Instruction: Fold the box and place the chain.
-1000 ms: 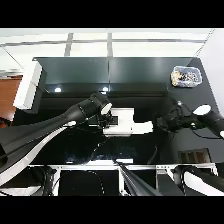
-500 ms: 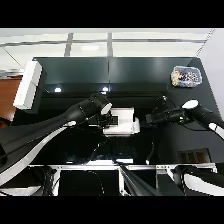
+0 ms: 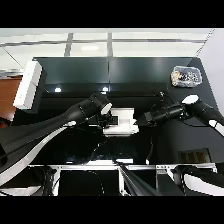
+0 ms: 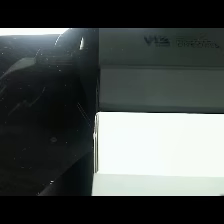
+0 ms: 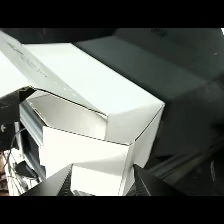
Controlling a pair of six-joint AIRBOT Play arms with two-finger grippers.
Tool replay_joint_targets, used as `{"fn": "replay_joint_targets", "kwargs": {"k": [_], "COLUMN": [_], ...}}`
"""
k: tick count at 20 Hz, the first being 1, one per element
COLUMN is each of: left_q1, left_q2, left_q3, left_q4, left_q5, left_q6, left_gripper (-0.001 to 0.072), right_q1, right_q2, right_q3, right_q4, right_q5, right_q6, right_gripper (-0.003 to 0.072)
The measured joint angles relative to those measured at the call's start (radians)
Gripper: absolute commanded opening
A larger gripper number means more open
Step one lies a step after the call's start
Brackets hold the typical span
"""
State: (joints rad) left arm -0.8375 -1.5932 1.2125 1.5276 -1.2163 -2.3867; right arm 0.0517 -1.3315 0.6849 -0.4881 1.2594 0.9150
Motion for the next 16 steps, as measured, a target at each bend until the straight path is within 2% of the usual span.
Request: {"fn": "replay_joint_targets", "kwargs": {"k": [9, 16], "left_q1": [0.0, 0.0], "left_q2": [0.0, 0.0], "left_q3": [0.0, 0.0], "left_q4": [0.0, 0.0], "left_q5": [0.0, 0.0], "left_q6": [0.0, 0.0], "left_gripper": [0.0028, 0.0027], "right_q1": [0.156, 0.319], "right_q2": [0.0, 0.0], "right_q3": [0.092, 0.167], "right_q4": [-0.122, -0.378], "right_q5": [-0.086, -0.193], "right_q6": [0.217, 0.529], "right_gripper": [0.0435, 0.0435]}}
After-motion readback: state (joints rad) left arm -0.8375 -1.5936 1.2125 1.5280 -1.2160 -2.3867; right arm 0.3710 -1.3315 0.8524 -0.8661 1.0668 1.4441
